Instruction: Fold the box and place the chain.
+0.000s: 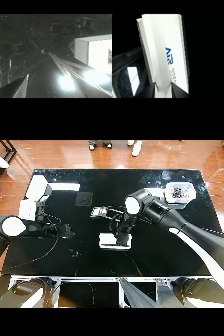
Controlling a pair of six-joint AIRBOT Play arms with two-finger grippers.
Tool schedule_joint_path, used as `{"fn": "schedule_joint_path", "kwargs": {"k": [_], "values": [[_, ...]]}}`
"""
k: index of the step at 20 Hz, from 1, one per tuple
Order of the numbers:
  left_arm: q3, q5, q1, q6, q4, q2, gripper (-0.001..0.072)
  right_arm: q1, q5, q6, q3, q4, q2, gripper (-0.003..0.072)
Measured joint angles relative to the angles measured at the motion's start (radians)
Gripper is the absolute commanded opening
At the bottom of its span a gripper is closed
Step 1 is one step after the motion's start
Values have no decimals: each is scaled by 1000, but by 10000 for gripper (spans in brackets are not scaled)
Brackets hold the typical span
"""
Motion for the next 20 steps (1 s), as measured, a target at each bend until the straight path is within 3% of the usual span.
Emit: {"fn": "schedule_joint_path", "kwargs": {"k": [20], "values": [[0,0,0,0,1,0,635,16,-35,-7,0,-27,-1,216]]}}
